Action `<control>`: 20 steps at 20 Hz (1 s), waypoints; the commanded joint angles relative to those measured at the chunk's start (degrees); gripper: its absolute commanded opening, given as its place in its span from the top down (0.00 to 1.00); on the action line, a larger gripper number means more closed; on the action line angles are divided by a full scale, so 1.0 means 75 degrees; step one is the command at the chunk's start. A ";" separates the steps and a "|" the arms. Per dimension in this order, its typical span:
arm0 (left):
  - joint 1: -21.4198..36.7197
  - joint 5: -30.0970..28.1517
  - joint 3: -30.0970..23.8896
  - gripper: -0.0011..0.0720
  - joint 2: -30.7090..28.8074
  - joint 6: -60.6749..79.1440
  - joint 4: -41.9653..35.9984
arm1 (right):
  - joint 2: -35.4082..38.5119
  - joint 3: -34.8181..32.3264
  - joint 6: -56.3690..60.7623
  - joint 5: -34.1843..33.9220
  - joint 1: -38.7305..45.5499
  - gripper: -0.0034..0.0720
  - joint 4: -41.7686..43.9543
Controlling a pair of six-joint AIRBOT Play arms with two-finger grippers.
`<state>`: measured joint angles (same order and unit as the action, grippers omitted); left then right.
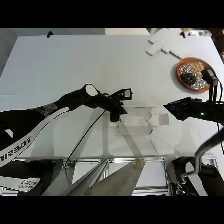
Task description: Fold the box and place the chain.
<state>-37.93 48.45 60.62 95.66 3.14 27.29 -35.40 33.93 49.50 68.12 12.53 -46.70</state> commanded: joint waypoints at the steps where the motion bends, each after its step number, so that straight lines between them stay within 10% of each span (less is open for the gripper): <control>1: 0.0015 0.0350 -0.0073 0.99 -0.0055 0.0385 -0.0484 | 0.0003 0.0006 -0.0003 0.0003 -0.0006 0.51 -0.0006; 20: 0.0017 -0.0490 -0.0641 0.98 -0.0271 0.0635 -0.0085 | 0.0003 0.0006 0.0000 -0.0009 -0.0006 0.51 0.0000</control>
<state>-37.85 44.82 55.86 93.65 7.88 26.46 -35.40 33.93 49.47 68.03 12.53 -46.72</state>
